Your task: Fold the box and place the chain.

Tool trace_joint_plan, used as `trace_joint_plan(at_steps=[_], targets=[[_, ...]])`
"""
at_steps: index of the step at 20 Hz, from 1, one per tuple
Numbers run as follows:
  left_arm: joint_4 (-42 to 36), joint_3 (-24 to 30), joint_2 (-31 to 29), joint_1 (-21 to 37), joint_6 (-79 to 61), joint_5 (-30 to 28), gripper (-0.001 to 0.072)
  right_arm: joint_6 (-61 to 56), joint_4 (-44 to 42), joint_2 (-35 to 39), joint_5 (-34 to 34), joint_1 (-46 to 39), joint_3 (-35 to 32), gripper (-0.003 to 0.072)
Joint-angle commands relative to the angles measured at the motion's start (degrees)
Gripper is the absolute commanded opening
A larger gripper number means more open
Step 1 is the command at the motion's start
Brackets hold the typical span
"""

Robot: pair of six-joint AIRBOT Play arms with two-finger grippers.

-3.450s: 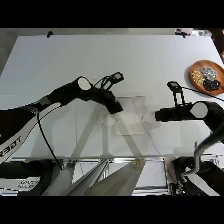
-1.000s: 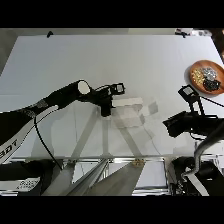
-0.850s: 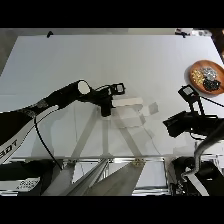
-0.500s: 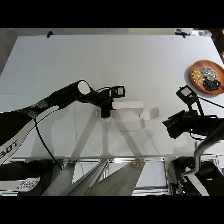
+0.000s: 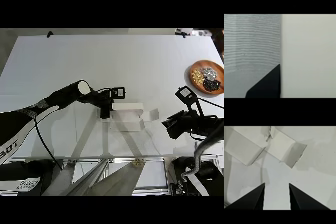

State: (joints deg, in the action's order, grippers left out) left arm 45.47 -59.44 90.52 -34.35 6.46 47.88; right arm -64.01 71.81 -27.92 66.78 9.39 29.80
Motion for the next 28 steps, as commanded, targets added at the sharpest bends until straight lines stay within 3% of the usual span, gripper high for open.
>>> trace_joint_plan(at_steps=[1, 15, 21, 28], targets=[[0.0, 0.0, 0.0, 0.0, 0.0, -0.5, 0.0015, 0.1, 0.0, 0.0, 0.1, 0.1, 0.0, 0.0341], [0.0, 0.0, 0.0, 0.0, 1.7, 0.9, 0.0016, 0.1, 0.0, 0.0, -0.3, 0.1, 0.0, 0.0340], [0.0, 0.0, 0.0, 0.0, 1.7, 1.6, 0.0016, 12.1, -1.2, -0.5, -3.7, 0.1, -0.1, 0.0340], [0.0, 0.0, 0.0, 0.0, 1.7, 1.8, 0.0016, 12.5, -1.2, -3.1, -5.8, 0.1, -2.0, 0.0340]])
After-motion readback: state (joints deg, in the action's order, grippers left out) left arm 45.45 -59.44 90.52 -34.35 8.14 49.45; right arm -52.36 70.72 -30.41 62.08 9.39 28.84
